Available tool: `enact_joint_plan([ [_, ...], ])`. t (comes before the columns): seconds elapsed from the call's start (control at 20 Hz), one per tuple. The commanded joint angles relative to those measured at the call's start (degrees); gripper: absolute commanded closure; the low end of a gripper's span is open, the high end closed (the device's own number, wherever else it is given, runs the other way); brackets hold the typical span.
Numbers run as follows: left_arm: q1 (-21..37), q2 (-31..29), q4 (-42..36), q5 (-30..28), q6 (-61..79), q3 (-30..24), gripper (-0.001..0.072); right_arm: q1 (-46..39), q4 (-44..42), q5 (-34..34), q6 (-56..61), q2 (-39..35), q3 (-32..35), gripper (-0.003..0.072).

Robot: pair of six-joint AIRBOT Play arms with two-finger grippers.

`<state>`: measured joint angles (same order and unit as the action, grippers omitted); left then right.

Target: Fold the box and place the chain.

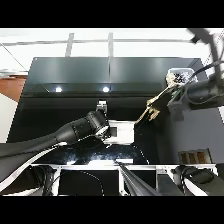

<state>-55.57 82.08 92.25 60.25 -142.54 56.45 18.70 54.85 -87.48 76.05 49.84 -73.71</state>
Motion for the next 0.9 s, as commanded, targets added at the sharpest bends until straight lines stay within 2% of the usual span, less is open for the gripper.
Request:
enact_joint_plan([
  [0.0, 0.0, 0.0, 0.1, 0.0, 0.0, 0.0, 0.0675, 2.8, -0.5, 0.3, 0.0, 0.0, 3.0, 0.0655],
  [0.35, 0.0, 0.0, 0.1, 0.0, 0.0, 0.0, 0.0675, 3.1, -1.4, -1.5, -0.2, -0.9, 3.0, 0.0655],
  [0.85, 0.0, 0.0, 0.1, 0.0, 0.0, 0.0, 0.0676, 3.1, -4.0, 0.2, -1.0, -0.9, 3.0, 0.0656],
])
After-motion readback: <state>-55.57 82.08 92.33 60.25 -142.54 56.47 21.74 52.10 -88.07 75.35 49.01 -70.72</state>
